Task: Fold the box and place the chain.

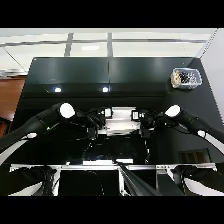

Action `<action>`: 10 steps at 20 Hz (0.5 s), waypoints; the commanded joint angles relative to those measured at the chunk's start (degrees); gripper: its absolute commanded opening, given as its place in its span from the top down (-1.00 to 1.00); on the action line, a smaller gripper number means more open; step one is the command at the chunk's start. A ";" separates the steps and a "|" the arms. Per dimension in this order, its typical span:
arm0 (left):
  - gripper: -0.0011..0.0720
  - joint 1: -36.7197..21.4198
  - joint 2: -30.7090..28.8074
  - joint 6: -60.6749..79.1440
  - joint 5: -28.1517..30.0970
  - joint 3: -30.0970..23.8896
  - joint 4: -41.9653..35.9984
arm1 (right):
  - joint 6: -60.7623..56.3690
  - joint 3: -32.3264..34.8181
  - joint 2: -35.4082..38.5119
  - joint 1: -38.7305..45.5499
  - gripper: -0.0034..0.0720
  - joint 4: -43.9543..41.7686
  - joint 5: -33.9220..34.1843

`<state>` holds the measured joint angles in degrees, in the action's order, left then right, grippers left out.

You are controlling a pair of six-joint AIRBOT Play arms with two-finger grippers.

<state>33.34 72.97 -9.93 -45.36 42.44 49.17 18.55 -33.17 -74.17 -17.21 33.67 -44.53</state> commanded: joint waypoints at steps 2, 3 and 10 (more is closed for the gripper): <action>0.52 1.16 2.34 -2.32 2.40 0.07 -5.01 | 0.00 -0.02 -0.02 0.00 0.88 0.00 -0.02; 0.52 1.25 2.71 -2.32 3.10 0.07 -6.10 | 0.00 -0.02 -0.02 0.00 0.88 0.00 -0.04; 0.63 1.27 2.95 -2.32 4.63 0.07 -6.40 | 0.00 -0.02 -0.02 0.00 0.88 0.00 -0.02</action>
<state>34.57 75.77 -12.05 -41.47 42.44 43.27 18.55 -33.17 -74.17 -17.21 33.67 -44.53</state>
